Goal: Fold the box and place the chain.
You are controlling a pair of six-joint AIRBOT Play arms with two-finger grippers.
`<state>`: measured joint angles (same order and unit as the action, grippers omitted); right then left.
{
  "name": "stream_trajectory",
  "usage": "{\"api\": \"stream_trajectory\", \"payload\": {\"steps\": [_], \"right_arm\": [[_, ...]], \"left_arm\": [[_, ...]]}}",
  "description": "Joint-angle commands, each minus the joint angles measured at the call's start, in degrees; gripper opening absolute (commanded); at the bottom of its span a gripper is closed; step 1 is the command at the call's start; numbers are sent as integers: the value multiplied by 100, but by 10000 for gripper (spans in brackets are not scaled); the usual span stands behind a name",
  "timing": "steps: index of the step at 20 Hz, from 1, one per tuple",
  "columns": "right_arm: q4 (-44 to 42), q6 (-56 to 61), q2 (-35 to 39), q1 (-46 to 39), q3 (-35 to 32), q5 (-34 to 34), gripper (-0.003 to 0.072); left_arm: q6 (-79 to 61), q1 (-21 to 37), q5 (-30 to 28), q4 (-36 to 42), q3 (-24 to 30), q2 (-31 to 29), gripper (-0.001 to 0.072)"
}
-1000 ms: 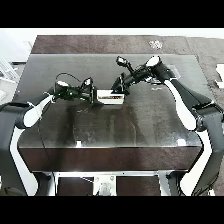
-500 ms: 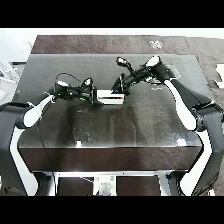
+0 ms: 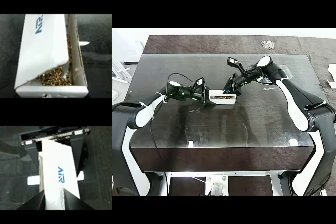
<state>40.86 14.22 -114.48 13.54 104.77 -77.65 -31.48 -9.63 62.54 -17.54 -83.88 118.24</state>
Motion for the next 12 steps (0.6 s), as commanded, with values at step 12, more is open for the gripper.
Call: {"api": "stream_trajectory", "payload": {"steps": [12], "right_arm": [[33,24,315,37,-166,-15,240]], "left_arm": [[-4,0,4,-2,0,-2,471]]}}
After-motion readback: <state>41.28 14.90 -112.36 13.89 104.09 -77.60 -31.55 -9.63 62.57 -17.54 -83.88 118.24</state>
